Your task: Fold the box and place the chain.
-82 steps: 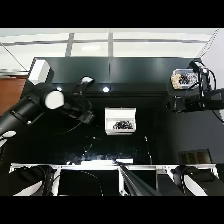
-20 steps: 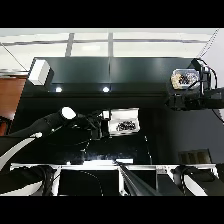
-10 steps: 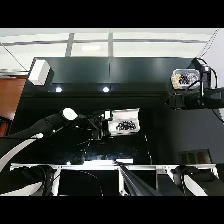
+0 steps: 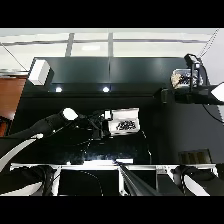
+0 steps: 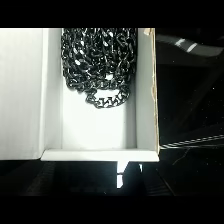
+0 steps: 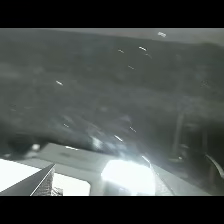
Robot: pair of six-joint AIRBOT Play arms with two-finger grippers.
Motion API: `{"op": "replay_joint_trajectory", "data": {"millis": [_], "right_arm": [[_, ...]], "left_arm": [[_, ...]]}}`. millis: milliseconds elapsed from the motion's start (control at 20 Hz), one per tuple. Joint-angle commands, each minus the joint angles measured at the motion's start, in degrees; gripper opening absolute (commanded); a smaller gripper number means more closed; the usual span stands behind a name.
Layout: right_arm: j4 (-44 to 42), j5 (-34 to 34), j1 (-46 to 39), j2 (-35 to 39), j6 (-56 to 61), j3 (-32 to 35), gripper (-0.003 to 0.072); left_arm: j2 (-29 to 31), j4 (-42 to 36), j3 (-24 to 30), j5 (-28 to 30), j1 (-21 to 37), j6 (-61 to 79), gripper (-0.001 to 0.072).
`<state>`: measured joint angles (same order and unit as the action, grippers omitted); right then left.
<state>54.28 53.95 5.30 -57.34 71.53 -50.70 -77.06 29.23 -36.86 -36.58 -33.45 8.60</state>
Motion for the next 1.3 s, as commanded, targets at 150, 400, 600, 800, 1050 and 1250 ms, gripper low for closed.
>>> {"op": "replay_joint_trajectory", "data": {"millis": [150,400,600,800,1050,1250], "right_arm": [[-28.74,5.66,2.34,-13.62,-46.56,-0.46,0.0715],[-23.12,12.37,3.43,-14.97,-60.57,-0.46,0.0715],[-18.38,17.9,3.43,-14.34,-61.88,-0.46,0.0715],[-16.02,18.08,4.83,-14.34,-60.63,-0.07,0.0715],[-8.17,14.86,11.3,-14.34,-60.61,0.96,0.0715],[-7.3,12.17,13.86,-14.21,-60.63,0.94,0.0715]], "left_arm": [[0.0,0.07,-0.07,0.2,0.0,-0.04,0.0348],[0.0,0.07,-0.07,0.2,-0.02,-0.04,0.0349],[0.0,0.07,-0.07,0.2,-0.02,-0.04,0.0349],[0.0,0.07,-0.07,0.2,-0.02,-0.04,0.035],[0.0,0.09,-0.07,0.17,-0.02,-0.04,0.035],[0.0,0.07,-0.07,0.2,-0.02,-0.04,0.035]]}}
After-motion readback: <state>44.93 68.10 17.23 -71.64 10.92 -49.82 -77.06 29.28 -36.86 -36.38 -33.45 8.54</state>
